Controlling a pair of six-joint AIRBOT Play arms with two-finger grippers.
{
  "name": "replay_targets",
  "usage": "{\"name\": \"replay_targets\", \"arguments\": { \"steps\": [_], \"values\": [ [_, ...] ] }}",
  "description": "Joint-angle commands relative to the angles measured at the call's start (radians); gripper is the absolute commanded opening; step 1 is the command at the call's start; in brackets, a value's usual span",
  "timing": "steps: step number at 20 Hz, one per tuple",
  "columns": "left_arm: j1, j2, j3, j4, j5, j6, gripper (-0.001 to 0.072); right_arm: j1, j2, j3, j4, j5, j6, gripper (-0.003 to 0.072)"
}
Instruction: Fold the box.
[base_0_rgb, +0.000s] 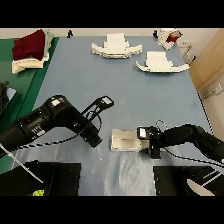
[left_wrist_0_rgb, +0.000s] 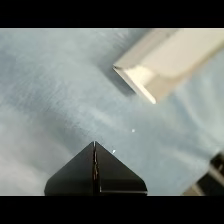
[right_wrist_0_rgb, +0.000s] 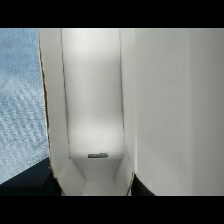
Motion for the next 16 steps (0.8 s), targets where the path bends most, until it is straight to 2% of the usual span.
{"name": "replay_targets", "arguments": {
  "steps": [1, 2, 5, 9, 11, 14, 16],
  "values": [
    [0.205, 0.047, -0.122, -0.295, 0.090, 0.668, 0.0518, 0.000, 0.001, 0.000, 0.000, 0.000, 0.000, 0.0489],
    [0.241, 0.043, -0.156, -0.330, 0.145, 0.708, 0.0699, 0.000, 0.001, 0.000, 0.000, 0.000, 0.000, 0.0489],
    [0.293, 0.034, -0.248, -0.412, 0.242, 0.934, 0.0700, 0.000, 0.001, 0.000, 0.000, 0.000, 0.000, 0.0489],
    [0.267, 0.026, -0.369, -0.579, 0.396, 1.316, 0.0699, 0.000, 0.001, 0.000, 0.000, 0.000, 0.000, 0.0489],
    [0.232, 0.010, -0.414, -0.668, 0.470, 1.416, 0.0699, 0.000, 0.001, 0.000, 0.000, 0.000, 0.000, 0.0489],
    [0.178, -0.043, -0.430, -0.814, 0.555, 1.507, 0.0700, 0.000, 0.001, 0.000, 0.000, 0.000, 0.000, 0.0489],
    [0.154, -0.089, -0.430, -0.905, 0.577, 1.540, 0.0700, 0.000, 0.001, 0.000, 0.000, 0.000, 0.000, 0.0489]
  ]
}}
